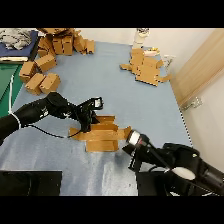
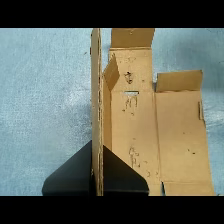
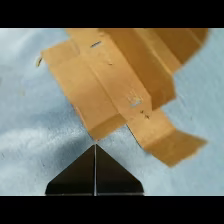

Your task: Fold the box.

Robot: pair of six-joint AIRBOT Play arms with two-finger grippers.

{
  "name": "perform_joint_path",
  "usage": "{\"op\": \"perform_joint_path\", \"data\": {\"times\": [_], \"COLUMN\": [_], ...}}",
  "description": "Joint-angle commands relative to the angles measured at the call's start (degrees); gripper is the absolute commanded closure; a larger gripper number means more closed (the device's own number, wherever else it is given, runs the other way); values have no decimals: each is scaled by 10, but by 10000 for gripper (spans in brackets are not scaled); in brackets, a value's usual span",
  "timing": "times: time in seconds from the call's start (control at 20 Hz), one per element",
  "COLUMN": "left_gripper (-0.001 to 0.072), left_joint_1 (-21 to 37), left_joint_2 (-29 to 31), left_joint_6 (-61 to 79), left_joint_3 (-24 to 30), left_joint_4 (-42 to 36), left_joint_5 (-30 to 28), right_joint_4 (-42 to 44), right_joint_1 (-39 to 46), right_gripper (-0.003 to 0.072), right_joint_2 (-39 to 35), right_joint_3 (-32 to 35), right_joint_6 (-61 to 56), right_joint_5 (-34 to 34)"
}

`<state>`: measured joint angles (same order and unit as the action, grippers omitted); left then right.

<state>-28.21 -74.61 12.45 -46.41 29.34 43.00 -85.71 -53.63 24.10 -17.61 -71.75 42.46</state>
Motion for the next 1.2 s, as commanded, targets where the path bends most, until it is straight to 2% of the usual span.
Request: {"op": "perform_joint_path", "data": {"times": [0.0, 0.05, 0.1, 0.15, 0.4, 0.6, 1.15], "left_gripper": [698, 698, 698, 698, 698, 698, 697], "left_joint_1": [0, 0, 0, 0, 0, 0, 0], "left_joint_2": [0, 0, 0, 0, 0, 0, 0], "left_joint_6": [-1, -1, -1, -1, -1, -1, -1], "left_joint_3": [-1, -1, -1, -1, -1, -1, -1], "left_joint_4": [0, 0, 0, 0, 0, 0, 0], "left_joint_5": [0, 0, 0, 0, 0, 0, 0], "right_joint_4": [-177, -196, -187, -179, -203, -239, -256], "right_joint_1": [-111, -123, -125, -125, -121, -109, -67], "right_gripper": [681, 556, 360, 252, 255, 257, 281], "right_joint_2": [83, 122, 157, 184, 249, 258, 276], "right_joint_3": [13, 12, 11, 11, 11, 11, 9], "right_joint_6": [41, 37, 37, 36, 37, 37, 37], "right_joint_5": [-87, -107, -128, -150, -232, -233, -245]}}
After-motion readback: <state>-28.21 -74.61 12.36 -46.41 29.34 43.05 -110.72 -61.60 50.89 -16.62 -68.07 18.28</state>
